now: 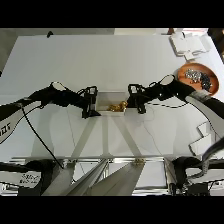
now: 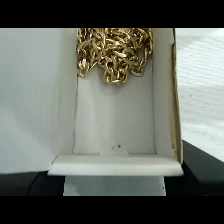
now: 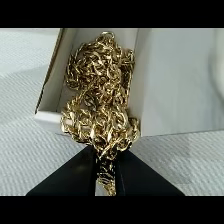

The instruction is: Fold the box and place the chain.

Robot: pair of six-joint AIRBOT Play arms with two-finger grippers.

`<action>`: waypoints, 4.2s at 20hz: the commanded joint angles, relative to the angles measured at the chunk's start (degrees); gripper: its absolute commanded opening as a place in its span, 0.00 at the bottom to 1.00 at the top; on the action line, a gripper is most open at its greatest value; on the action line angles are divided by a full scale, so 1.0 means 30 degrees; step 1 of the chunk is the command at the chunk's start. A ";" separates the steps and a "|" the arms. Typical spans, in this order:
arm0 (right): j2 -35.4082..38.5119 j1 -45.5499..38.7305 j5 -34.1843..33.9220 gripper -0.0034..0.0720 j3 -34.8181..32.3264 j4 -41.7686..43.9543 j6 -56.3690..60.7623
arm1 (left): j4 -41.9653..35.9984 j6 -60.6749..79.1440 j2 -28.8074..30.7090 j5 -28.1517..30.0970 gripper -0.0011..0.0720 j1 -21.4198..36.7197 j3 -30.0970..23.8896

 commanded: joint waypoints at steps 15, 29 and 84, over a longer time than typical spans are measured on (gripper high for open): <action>0.2565 0.0015 -0.2550 0.06 0.0007 -0.1690 0.4350 | 0.0000 0.0015 0.0007 0.0007 0.72 -0.0007 0.0007; 0.6368 0.4379 -0.3337 0.06 0.0015 -0.2645 0.9573 | 0.0000 0.0015 0.0007 0.0007 0.72 -0.0007 0.0007; 0.2266 0.0721 -0.3723 0.06 -0.2069 0.0583 2.4057 | 0.0000 0.0015 0.0007 0.0007 0.72 -0.0007 0.0007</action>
